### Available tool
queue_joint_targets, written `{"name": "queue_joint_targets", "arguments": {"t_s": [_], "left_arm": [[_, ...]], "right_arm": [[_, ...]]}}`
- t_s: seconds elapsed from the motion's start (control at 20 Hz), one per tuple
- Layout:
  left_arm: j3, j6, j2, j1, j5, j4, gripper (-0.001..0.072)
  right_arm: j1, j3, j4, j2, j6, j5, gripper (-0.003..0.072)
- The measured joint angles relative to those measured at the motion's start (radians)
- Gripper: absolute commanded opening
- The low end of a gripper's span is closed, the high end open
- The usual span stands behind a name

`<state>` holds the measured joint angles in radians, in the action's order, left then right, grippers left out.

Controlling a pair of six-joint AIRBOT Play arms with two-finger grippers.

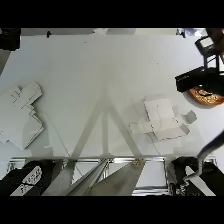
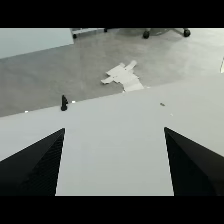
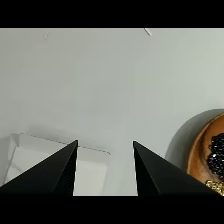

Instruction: Fold the box and place the chain.

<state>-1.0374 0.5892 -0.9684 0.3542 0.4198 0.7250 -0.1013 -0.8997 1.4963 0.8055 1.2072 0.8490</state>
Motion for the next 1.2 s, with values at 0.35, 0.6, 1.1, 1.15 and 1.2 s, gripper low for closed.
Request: {"name": "queue_joint_targets", "arguments": {"t_s": [0.35, 0.6, 1.1, 1.15, 1.2], "left_arm": [[0.000, 0.000, 0.000, 0.000, 0.000, 0.000, 0.0697], [0.000, 0.000, 0.000, 0.000, 0.000, 0.000, 0.0697], [0.000, 0.000, 0.000, 0.000, 0.000, 0.000, 0.0697], [0.000, 0.000, 0.000, 0.000, 0.000, 0.000, 0.0697], [0.000, 0.000, 0.000, 0.000, 0.000, 0.000, 0.0697]], "right_arm": [[-0.047, -0.079, 0.230, -0.074, 0.031, 0.290, 0.0397], [-0.236, -0.085, 0.252, -0.006, 0.001, 0.402, 0.0416], [-0.364, -0.085, 0.109, 0.402, -0.089, 0.531, 0.0434], [-0.366, -0.086, 0.108, 0.436, -0.094, 0.538, 0.0434], [-0.367, -0.086, 0.108, 0.465, -0.098, 0.545, 0.0433]]}}
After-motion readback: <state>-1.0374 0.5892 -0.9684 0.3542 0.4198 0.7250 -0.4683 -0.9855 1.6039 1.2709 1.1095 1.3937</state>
